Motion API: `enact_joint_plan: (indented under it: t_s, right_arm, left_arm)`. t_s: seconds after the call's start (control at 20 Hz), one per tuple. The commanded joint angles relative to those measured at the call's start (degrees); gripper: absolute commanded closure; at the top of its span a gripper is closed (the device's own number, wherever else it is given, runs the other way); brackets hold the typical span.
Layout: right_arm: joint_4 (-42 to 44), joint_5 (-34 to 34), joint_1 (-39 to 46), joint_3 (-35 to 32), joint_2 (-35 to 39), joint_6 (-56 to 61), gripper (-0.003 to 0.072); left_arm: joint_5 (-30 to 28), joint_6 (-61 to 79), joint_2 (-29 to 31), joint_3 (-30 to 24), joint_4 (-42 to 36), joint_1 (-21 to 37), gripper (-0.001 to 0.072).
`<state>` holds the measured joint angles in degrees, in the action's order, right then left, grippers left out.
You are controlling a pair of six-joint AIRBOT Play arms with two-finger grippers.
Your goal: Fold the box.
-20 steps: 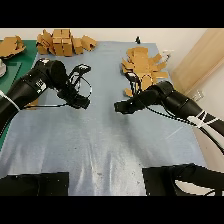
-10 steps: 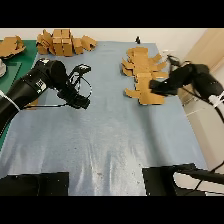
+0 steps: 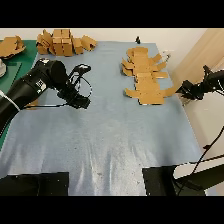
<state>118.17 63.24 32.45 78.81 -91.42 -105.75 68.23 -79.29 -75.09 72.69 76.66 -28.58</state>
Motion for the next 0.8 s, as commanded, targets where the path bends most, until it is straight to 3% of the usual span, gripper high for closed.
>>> enact_joint_plan:
  t_s: [0.0, 0.45, 0.6, 0.7, 0.75]
  right_arm:
    - [5.7, 0.6, 1.2, 4.0, -7.6, -7.3, 0.0209]
    - [5.7, -4.7, -3.2, 12.9, -13.4, -10.9, 0.0212]
    - [5.7, -3.1, -5.3, 13.6, -14.4, -11.1, 0.0392]
    - [5.7, 0.9, -6.5, 13.6, -14.6, -11.1, 0.0682]
    - [5.7, 2.9, -7.0, 13.6, -14.6, -11.1, 0.0682]
  left_arm:
    - [-3.1, 0.0, 0.0, 0.0, 0.0, 0.0, 0.0699]
    - [-3.8, 0.0, 0.0, 0.0, 0.0, 0.0, 0.0699]
    - [-3.8, -0.1, 0.0, 0.0, -0.8, 0.0, 0.0699]
    - [-3.2, 0.0, 0.0, 0.0, -3.2, 0.0, 0.0699]
    - [-3.1, 0.0, 0.0, 0.0, -3.7, 0.0, 0.0699]
